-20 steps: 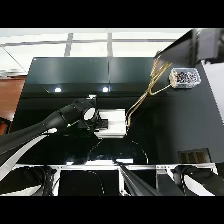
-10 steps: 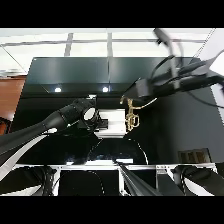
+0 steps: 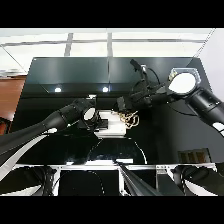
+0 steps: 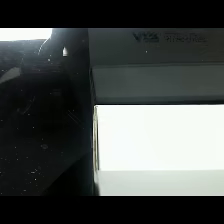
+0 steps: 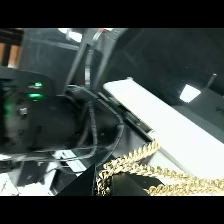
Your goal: Fold the box and place the chain.
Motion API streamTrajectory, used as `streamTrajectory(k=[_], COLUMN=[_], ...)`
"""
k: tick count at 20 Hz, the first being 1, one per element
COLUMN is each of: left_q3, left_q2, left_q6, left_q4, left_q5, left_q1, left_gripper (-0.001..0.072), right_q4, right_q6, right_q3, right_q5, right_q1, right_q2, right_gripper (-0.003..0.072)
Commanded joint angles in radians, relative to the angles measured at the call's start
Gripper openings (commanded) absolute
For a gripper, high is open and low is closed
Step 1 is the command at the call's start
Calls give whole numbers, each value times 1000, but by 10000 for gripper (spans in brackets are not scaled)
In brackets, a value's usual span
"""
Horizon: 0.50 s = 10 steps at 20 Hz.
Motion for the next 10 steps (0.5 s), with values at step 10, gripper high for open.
streamTrajectory(k=[10], left_q3=[1], left_q2=[0], left_q6=[0], left_q4=[0], left_q5=[0], left_q1=[0], left_gripper=[29], right_q4=[-92], right_q6=[-13], right_q3=[-1], right_q5=[286], right_q1=[-245], right_q2=[115], right_gripper=[6])
